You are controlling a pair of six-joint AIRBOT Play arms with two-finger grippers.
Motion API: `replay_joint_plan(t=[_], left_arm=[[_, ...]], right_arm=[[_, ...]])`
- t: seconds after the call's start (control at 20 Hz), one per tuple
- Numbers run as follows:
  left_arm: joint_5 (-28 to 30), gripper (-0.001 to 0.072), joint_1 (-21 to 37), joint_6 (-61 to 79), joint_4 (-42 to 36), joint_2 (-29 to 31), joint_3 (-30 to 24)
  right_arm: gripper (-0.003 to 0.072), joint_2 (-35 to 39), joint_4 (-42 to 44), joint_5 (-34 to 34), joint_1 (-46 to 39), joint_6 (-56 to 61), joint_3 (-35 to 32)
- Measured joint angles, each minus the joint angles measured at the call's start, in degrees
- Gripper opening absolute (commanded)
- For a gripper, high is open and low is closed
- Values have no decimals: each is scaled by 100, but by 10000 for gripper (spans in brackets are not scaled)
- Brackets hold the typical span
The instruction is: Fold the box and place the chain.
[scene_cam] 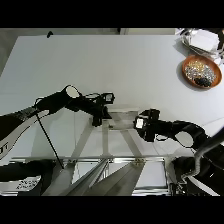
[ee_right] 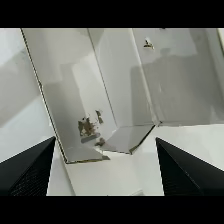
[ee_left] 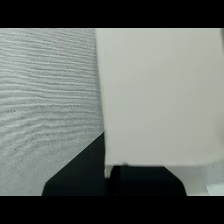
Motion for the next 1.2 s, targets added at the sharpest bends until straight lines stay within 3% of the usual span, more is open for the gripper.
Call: replay_joint_plan(t=[0.7, 1.2], left_arm=[[-4, 13, 0, 2, 0, 0, 0], [-7, 13, 0, 0, 0, 0, 0]], right_arm=[[695, -391, 2157, 787, -1294, -2575, 90], [695, -1298, 2468, 1237, -1556, -3226, 627]])
